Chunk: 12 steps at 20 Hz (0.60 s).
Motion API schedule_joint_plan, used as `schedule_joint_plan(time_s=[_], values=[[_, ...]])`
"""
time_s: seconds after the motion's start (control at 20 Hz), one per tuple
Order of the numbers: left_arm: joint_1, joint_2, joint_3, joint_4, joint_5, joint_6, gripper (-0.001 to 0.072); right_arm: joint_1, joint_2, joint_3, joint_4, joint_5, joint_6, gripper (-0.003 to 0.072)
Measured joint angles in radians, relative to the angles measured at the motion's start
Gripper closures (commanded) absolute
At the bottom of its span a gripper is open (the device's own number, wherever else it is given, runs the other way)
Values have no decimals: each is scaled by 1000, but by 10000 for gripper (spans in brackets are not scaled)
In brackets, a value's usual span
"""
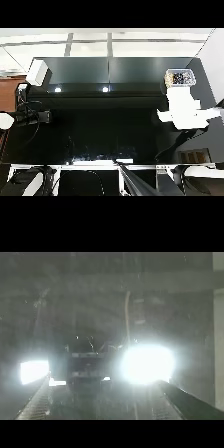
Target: Fold the box and place the chain.
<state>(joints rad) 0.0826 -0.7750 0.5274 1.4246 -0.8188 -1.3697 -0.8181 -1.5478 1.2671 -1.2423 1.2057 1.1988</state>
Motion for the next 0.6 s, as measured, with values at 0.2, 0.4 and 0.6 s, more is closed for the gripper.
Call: schedule_joint_plan(time_s=[0.2,0.4,0.6], values=[[0,-14,0,-24,27,-3,-3,7,-64,17,62,-3,-180,219],[0,-28,0,-68,38,-3,-3,38,-83,21,66,0,-277,669],[0,-32,0,-93,39,-3,-3,71,-80,22,95,72,-309,669]])
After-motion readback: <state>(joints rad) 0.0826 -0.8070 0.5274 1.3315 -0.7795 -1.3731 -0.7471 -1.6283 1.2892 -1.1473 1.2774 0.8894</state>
